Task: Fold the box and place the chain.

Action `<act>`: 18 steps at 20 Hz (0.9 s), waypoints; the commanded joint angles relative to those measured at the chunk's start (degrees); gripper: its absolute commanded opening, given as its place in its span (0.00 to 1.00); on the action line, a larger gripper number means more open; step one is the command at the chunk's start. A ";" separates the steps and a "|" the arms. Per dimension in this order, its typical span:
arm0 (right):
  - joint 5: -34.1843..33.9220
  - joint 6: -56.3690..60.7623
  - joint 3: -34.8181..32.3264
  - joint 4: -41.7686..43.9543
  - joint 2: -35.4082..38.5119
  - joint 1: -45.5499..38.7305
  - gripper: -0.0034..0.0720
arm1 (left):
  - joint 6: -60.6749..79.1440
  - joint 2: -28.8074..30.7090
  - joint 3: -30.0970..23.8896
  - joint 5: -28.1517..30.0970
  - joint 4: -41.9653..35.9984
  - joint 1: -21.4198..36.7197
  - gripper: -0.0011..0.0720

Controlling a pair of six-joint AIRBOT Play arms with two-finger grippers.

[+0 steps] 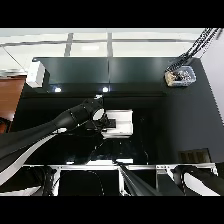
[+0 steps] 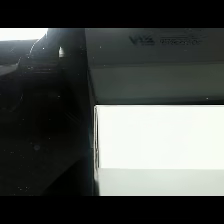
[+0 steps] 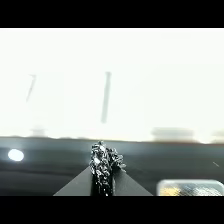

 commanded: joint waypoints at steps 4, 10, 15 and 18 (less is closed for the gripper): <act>23.32 -4.59 -0.50 17.57 6.08 1.49 0.06 | 0.00 0.00 0.04 0.11 0.00 0.04 0.04; 25.75 -5.86 -6.64 17.88 6.25 16.28 0.06 | 0.00 0.00 0.04 0.11 0.00 0.04 0.04; 17.49 -7.17 -14.40 17.68 6.03 24.13 0.06 | 0.00 0.00 0.04 0.15 0.00 0.04 0.04; 13.81 -7.54 -17.90 17.64 5.77 24.52 0.06 | 0.00 0.00 0.04 0.13 0.00 0.04 0.04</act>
